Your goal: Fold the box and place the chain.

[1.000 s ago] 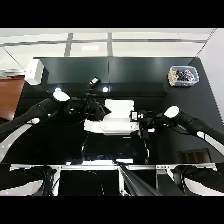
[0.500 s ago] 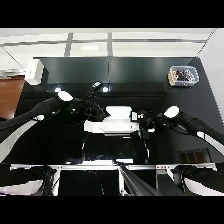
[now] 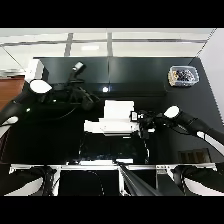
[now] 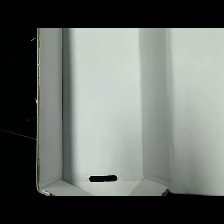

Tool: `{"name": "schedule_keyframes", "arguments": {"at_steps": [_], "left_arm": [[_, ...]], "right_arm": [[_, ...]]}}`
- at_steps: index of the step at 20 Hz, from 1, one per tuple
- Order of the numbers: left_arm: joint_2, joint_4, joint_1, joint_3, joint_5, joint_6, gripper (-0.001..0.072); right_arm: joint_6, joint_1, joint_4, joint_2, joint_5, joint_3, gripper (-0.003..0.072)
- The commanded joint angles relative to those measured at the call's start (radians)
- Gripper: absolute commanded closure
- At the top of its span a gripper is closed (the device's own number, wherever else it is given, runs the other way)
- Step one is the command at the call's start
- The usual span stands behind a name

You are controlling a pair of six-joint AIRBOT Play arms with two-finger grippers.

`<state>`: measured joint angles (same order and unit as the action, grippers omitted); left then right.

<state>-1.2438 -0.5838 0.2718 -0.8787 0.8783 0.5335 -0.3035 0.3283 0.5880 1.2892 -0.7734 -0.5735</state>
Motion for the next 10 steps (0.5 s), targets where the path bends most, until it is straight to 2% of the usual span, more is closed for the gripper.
{"name": "schedule_keyframes", "arguments": {"at_steps": [1, 3, 4, 5, 6, 7, 9, 10], "left_arm": [[0.062, 0.011, -0.066, 0.106, 0.109, -0.148, 0.0684], [0.055, -0.004, -0.054, 0.147, 0.223, -0.391, 0.0683], [0.055, -0.028, -0.041, 0.158, 0.231, -0.473, 0.0590], [0.054, -0.051, -0.022, 0.164, 0.206, -0.542, 0.0308], [0.054, -0.078, -0.002, 0.164, 0.155, -0.587, 0.0090], [0.054, -0.099, 0.018, 0.164, 0.094, -0.594, 0.0001], [0.052, -0.161, 0.054, 0.163, -0.005, -0.601, 0.0001], [0.047, -0.197, 0.069, 0.161, -0.019, -0.638, 0.0001]], "right_arm": [[0.000, 0.000, 0.000, 0.000, 0.001, -0.001, 0.0276], [0.000, 0.000, 0.000, 0.000, 0.001, -0.001, 0.0275], [0.001, 0.000, 0.000, 0.000, 0.001, -0.001, 0.0276], [0.000, 0.000, 0.000, 0.000, 0.001, -0.001, 0.0276], [0.001, 0.000, 0.000, 0.000, 0.001, -0.001, 0.0276], [0.000, 0.000, 0.000, 0.001, 0.001, -0.001, 0.0276], [0.000, 0.000, 0.000, 0.000, 0.001, -0.001, 0.0276], [0.001, 0.000, 0.000, 0.000, 0.001, -0.001, 0.0276]]}}
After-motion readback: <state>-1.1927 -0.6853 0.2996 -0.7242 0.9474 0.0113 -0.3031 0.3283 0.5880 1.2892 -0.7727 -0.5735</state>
